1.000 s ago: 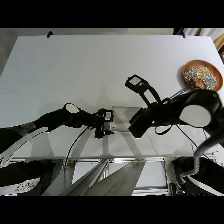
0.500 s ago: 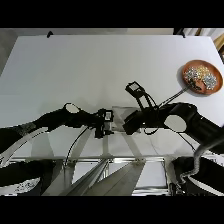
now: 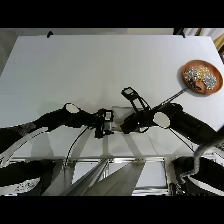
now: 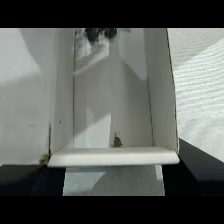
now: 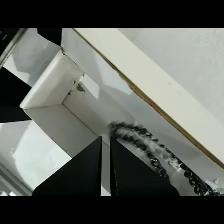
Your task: Fold the box and place the chain.
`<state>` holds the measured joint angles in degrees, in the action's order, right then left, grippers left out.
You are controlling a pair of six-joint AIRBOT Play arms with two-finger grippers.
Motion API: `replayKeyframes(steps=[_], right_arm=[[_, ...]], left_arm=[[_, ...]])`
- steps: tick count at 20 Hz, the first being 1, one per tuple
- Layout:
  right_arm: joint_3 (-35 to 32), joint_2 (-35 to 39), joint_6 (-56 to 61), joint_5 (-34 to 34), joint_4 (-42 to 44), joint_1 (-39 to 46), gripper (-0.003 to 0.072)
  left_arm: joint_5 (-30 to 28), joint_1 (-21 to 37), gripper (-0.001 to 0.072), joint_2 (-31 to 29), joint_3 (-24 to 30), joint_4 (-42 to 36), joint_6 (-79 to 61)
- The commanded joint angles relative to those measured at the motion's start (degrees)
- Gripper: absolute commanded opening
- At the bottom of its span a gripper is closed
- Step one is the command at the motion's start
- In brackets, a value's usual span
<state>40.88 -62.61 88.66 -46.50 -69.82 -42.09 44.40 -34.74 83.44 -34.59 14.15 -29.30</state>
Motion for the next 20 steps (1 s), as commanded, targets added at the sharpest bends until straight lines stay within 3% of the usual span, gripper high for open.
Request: replayKeyframes(steps=[1, 2, 5, 9, 14, 16, 20], right_arm=[[0.0, -0.42, 0.02, -1.33, 0.7, -0.07, 0.013], [0.02, -0.28, 0.02, -1.27, 1.77, -0.07, 0.0214], [0.52, 2.8, 0.04, -2.14, 2.95, -0.02, 0.0218], [1.55, 13.29, 0.5, -8.07, 0.33, 2.91, 0.0214], [1.55, 24.79, 7.23, -21.22, -18.21, 12.9, 0.0212], [1.55, 25.99, 6.84, -20.79, -21.42, 19.74, 0.0125], [1.53, 21.99, 3.15, -15.34, -20.94, 34.32, 0.0181]], left_arm=[[0.0, 0.02, 0.0274, -0.04, -0.02, 0.0, -0.02], [0.0, 0.02, 0.0274, -0.04, 0.0, 0.0, -0.02], [0.0, 0.02, 0.0273, -0.04, -0.02, 0.0, -0.02], [0.0, 0.02, 0.0274, -0.04, -0.02, 0.0, -0.02], [0.0, 0.02, 0.0273, -0.04, -0.02, 0.0, -0.02], [0.0, 0.02, 0.0273, -0.04, 0.0, 0.0, -0.02], [0.0, 0.02, 0.0273, -0.04, -0.02, 0.0, -0.02]])
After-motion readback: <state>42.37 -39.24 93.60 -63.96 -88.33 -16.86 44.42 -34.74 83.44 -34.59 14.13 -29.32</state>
